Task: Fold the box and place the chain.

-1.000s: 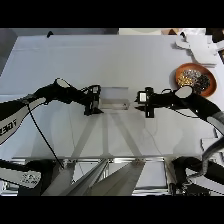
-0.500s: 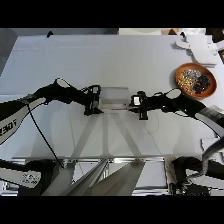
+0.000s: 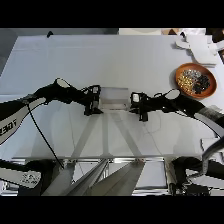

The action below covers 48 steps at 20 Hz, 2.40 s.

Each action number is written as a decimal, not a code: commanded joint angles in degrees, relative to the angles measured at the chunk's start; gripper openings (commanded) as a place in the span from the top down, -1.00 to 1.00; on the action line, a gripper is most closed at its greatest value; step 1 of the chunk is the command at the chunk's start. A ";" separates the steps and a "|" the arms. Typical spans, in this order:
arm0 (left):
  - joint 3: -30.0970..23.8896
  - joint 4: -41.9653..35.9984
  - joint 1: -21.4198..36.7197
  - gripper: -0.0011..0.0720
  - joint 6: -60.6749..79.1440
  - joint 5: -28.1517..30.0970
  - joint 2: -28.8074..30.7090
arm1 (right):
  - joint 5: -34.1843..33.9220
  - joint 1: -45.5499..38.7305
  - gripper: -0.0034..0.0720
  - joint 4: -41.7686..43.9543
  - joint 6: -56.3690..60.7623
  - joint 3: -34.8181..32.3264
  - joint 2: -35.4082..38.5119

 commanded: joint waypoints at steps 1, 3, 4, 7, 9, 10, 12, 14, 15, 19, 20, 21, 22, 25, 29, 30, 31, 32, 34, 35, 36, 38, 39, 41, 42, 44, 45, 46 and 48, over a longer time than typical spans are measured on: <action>0.02 0.00 -0.02 0.21 0.00 0.02 0.02 | -0.98 0.00 0.50 -1.92 6.64 -0.02 -0.02; 0.02 0.00 -0.02 0.21 -0.02 0.04 0.02 | -2.12 0.00 0.42 -1.70 6.64 -0.02 -0.02; 0.02 0.00 -0.02 0.21 -0.02 0.04 0.02 | -2.89 0.00 0.37 -1.49 6.62 -0.02 -0.02; 0.02 -0.02 -0.02 0.21 0.00 0.02 0.02 | -3.54 0.00 0.37 2.25 6.54 -0.02 -0.02; 0.02 0.00 -0.02 0.21 -0.02 0.02 0.02 | -3.45 0.02 0.37 5.18 6.12 -0.02 -0.04; 0.02 0.00 -0.02 0.21 0.00 0.04 0.02 | -3.45 0.02 0.37 5.84 6.12 -0.02 -0.02; 0.02 0.00 -0.02 0.21 -0.02 0.02 0.02 | -3.45 0.02 0.37 5.81 6.10 -0.02 -0.02; 0.02 0.00 -0.02 0.21 -0.02 0.04 0.02 | -3.43 0.02 0.38 5.86 4.42 -0.02 -0.04; 0.02 0.00 -0.02 0.21 0.00 0.02 0.02 | -3.34 0.02 0.38 5.88 2.38 -0.02 -0.04; 0.02 0.00 -0.02 0.21 -0.02 0.04 0.02 | -2.93 0.07 0.38 8.28 -4.76 -0.02 -0.04; 0.02 0.00 -0.02 0.21 -0.02 0.04 0.02 | -2.75 0.07 0.39 8.96 -6.12 -0.02 -0.04; 0.02 0.00 -0.02 0.21 0.00 0.04 0.02 | -2.51 0.07 0.39 9.53 -7.41 -0.02 -0.04; 0.02 0.00 -0.02 0.21 0.00 0.04 0.02 | -2.19 0.07 0.39 10.32 -8.50 -0.02 -0.04; 0.02 0.00 -0.02 0.21 0.00 0.04 0.02 | -1.86 0.42 0.45 13.03 -11.80 -0.02 -0.07; 0.02 0.00 -0.02 0.21 -0.02 0.04 0.02 | -2.12 2.03 0.47 15.54 -15.13 -0.02 -0.39; 0.02 0.00 -0.02 0.21 0.00 0.04 0.02 | -2.25 2.36 0.36 15.74 -15.10 -0.02 -0.52; 0.02 -0.02 -0.02 0.21 0.00 0.04 0.02 | -2.32 2.56 0.08 15.82 -15.08 -0.02 -0.66; 0.02 0.00 -0.02 0.21 0.00 0.02 0.02 | -2.36 2.56 -0.15 15.80 -15.02 -0.02 -0.79; 0.02 -0.02 -0.02 0.21 0.00 0.02 0.02 | -2.95 2.56 -0.19 15.74 -14.64 -0.02 -0.76; 0.02 -0.02 -0.02 0.21 0.00 0.04 0.02 | -3.10 2.56 -0.09 15.67 -14.64 -0.02 -0.76; 0.02 -0.02 -0.02 0.21 0.00 0.04 0.02 | -3.08 2.54 0.19 15.61 -14.62 -0.02 -0.74; 0.02 0.00 -0.02 0.21 0.00 0.04 0.02 | -2.99 2.51 0.88 15.58 -14.34 -0.02 -0.50; 0.02 0.00 -0.02 0.21 0.00 0.02 0.02 | -2.95 2.49 0.88 15.45 -14.19 -0.02 0.11; 0.02 0.00 -0.02 0.21 0.00 0.04 0.02 | -2.78 2.49 0.88 13.14 -12.63 -0.02 2.91; 0.02 -0.02 -0.02 0.21 0.00 0.02 0.02 | -2.89 2.49 0.88 10.84 -9.81 -0.02 5.05; 0.02 -0.02 -0.02 0.21 0.00 0.04 0.02 | -3.30 2.49 0.88 3.56 -2.16 -0.02 10.23; 0.02 0.00 -0.02 0.21 -0.02 0.04 0.02 | -3.21 2.05 0.88 0.02 2.05 -0.04 12.94; 0.02 -0.02 -0.02 0.21 0.00 0.02 0.02 | -3.19 1.20 0.88 -2.69 7.15 -0.04 15.63; 0.02 -0.02 -0.02 0.21 0.00 0.04 0.02 | -3.39 -2.45 0.88 -6.29 19.30 -0.04 20.96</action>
